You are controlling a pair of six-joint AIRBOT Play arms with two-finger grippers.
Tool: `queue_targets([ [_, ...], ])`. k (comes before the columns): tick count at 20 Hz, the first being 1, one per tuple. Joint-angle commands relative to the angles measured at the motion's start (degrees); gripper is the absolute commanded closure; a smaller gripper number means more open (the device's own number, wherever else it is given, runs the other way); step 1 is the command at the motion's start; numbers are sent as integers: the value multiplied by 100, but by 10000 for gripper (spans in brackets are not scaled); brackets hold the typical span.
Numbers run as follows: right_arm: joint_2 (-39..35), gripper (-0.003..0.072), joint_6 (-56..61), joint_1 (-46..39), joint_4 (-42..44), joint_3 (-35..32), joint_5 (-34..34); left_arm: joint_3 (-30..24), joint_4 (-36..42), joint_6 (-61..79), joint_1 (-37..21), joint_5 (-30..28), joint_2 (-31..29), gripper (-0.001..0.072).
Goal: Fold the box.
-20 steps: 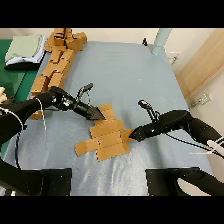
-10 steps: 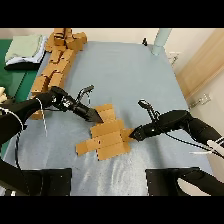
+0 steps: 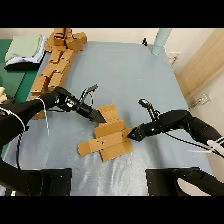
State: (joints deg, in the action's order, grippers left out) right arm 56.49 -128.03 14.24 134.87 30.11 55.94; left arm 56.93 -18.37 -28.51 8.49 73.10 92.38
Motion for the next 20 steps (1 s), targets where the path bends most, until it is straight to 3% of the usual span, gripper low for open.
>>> queue_targets([
  [1, -4, 232, 940, -221, -772, 332, -278, 129, 15, 291, 173, -269, -59, 699],
  [5, -15, 232, 2730, -839, -2529, 1469, -85, 144, -13, 940, 562, -979, -496, 700],
  [8, -13, 254, 3080, -1047, -2682, 2070, 13, 127, -144, 1458, 1032, -1823, -911, 701],
  [9, -13, 351, 3126, -1045, -2662, 2124, 15, 98, -142, 1617, 1204, -2037, -1049, 701],
  [10, -11, 518, 3189, -1043, -2605, 2127, 26, 31, -144, 1847, 1405, -2260, -1196, 701],
  [11, 4, 608, 3281, -1040, -2599, 2118, 57, -68, -144, 2055, 1589, -2516, -1325, 701],
  [13, 98, 682, 3412, -1016, -2608, 2118, 37, -304, -144, 2575, 1934, -3080, -1495, 701],
  [20, 393, 683, 3567, -809, -2669, 2118, -138, -509, -382, 2962, 2103, -3191, -1110, 698],
])
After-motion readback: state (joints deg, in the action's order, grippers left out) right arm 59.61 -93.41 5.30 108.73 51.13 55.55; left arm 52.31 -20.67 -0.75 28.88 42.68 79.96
